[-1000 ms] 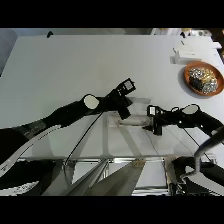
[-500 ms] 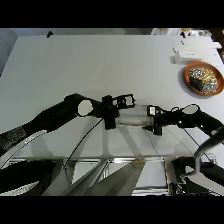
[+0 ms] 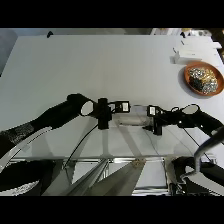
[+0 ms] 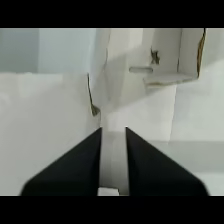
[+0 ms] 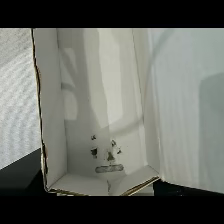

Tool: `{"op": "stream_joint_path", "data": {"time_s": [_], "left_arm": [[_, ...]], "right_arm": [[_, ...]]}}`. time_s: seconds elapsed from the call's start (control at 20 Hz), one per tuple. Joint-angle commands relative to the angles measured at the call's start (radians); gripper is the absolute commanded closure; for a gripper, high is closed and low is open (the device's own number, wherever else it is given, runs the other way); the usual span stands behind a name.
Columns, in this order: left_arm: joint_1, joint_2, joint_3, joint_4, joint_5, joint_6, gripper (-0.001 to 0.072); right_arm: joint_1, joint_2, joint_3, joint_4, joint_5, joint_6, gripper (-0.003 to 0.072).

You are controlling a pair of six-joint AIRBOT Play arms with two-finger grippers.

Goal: Fold the box and place the chain.

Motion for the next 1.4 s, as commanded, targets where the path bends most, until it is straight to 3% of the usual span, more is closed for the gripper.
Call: {"op": "stream_joint_path", "data": {"time_s": [0.0,0.15,0.25,0.45,0.9,1.3,1.35], "left_arm": [[0.024,-0.006,-0.030,0.003,-0.004,0.161,0.0475],[0.034,-0.008,-0.030,-0.052,0.042,0.241,0.0472],[0.035,-0.008,-0.030,-0.124,0.075,0.332,0.0415],[0.032,-0.008,-0.030,-0.219,0.085,0.493,0.0415],[-0.009,-0.045,-0.030,-0.322,0.069,0.497,0.0436],[-0.013,-0.048,-0.030,-0.451,0.205,0.496,0.0442],[-0.018,-0.048,-0.030,-0.451,0.206,0.496,0.0496]], "right_arm": [[0.000,0.001,0.000,0.001,0.000,0.000,0.0392],[0.000,0.001,0.000,0.000,0.000,0.000,0.0392],[0.000,0.001,0.000,0.000,0.000,0.000,0.0392],[0.000,0.001,0.000,0.000,0.000,0.000,0.0392],[0.000,0.001,0.000,0.000,0.000,0.000,0.0392],[0.000,0.001,0.000,0.000,0.000,0.000,0.0392],[0.000,0.001,0.000,0.000,0.000,0.000,0.0392]]}}
